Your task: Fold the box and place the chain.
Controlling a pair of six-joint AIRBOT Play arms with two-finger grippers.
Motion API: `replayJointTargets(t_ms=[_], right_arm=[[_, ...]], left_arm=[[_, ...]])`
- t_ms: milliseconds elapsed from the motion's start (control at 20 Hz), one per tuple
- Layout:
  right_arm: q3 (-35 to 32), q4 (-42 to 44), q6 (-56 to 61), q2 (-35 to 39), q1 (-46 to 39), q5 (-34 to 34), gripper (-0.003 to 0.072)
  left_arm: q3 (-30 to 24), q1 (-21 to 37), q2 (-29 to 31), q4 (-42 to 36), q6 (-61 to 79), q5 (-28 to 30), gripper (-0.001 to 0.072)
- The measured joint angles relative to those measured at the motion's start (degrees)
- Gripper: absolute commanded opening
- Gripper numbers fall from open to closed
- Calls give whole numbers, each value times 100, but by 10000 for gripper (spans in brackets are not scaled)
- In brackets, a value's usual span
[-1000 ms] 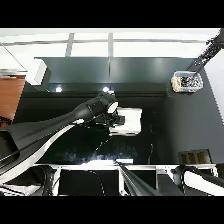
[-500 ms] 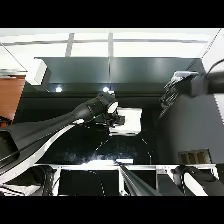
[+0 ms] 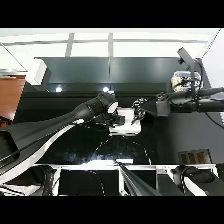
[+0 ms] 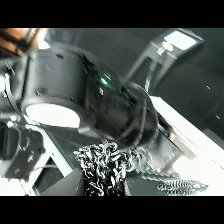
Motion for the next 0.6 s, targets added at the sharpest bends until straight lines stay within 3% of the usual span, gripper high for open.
replayJointTargets(t_ms=[300,600], right_arm=[[-546,-741,527,-22,306,-560,4],[-1102,-944,728,-328,723,-1178,6]], left_arm=[[-2,0,0,0,0,-7,27],[-2,0,0,0,0,-4,27]])
